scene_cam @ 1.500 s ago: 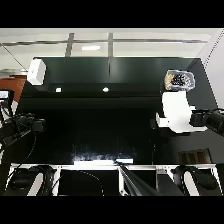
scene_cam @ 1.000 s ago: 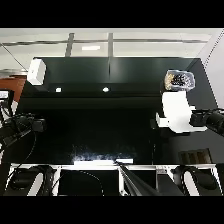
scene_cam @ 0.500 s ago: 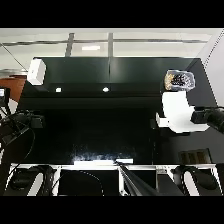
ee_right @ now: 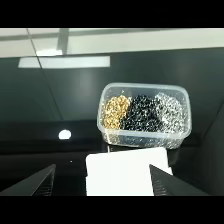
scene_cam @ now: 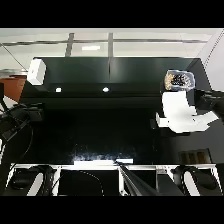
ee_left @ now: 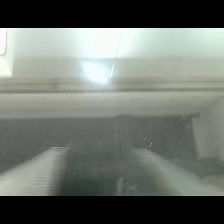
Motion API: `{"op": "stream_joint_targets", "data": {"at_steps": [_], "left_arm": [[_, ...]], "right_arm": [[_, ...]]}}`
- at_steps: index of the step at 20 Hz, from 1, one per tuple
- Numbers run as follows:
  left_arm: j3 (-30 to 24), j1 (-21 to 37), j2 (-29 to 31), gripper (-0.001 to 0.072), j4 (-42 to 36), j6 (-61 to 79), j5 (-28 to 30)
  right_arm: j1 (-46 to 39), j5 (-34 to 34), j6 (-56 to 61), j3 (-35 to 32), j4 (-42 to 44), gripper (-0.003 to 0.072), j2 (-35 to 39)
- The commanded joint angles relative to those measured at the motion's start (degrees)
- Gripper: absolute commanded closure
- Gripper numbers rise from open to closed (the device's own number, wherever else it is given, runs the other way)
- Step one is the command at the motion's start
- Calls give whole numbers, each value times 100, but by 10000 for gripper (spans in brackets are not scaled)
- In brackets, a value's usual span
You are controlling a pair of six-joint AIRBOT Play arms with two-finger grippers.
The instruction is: Fold the box and place the chain.
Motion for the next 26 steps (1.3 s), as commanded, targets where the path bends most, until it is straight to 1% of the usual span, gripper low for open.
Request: {"op": "stream_joint_targets", "data": {"at_steps": [1, 2, 3, 5, 6, 8, 10, 11, 12, 14, 15, 17, 18, 19, 21, 22, 24, 25, 26], "left_arm": [[63, -46, -374, -8, -387, 31, 426], [109, -118, -503, -8, -393, 28, 422], [166, -216, -612, -7, -391, 31, 417], [256, -385, -719, -6, -385, 28, 391], [260, -457, -739, -6, -385, 28, 382], [260, -555, -765, -6, -380, 28, 337], [260, -570, -782, -6, -385, 28, 240], [260, -570, -785, -6, -385, 28, 203], [260, -570, -785, -6, -387, 28, 179], [260, -570, -785, -6, -387, 28, 81], [260, -570, -785, -6, -387, 26, 55], [260, -570, -785, -6, -402, 26, -22], [260, -570, -785, -6, -402, 28, -57], [260, -570, -785, -6, -404, 26, -79], [260, -570, -785, -6, -404, 26, -144], [260, -570, -787, -6, -407, 26, -214], [260, -570, -787, -6, -404, 26, -284], [260, -570, -787, -6, -404, 26, -289], [260, -570, -787, -6, -407, 24, -289]], "right_arm": [[-74, 422, 1226, 17, -636, -21, -741], [-304, 555, 2155, 166, -1335, -20, -1191], [-739, 721, 2763, 511, -1869, -20, -1742], [-1801, 855, 2747, 1340, -1886, -20, -2839], [-2308, 1141, 2682, 1753, -1735, -19, -3370], [-3230, 2149, 2087, 2472, -981, -20, -4433], [-3816, 2881, 1073, 2813, -111, -20, -5136], [-3993, 3110, 592, 2892, 136, -20, -5357], [-4133, 3250, 249, 2931, 166, -20, -5525], [-4315, 3270, -334, 2959, 179, -20, -5751], [-4365, 3272, -728, 2994, 323, -20, -5860], [-4406, 3646, -1558, 3143, 984, -19, -6192], [-4398, 3923, -1759, 3263, 1169, -8, -6417], [-4391, 4155, -1814, 3390, 1266, 98, -6638], [-4389, 4413, -1812, 3639, 1368, 98, -6994], [-4376, 4409, -1829, 3703, 1381, 154, -7075], [-4354, 4251, -2109, 3751, 1506, 293, -7093], [-4354, 4269, -2295, 3753, 1676, 413, -7093], [-4354, 4354, -2472, 3753, 1794, 564, -7093]]}}
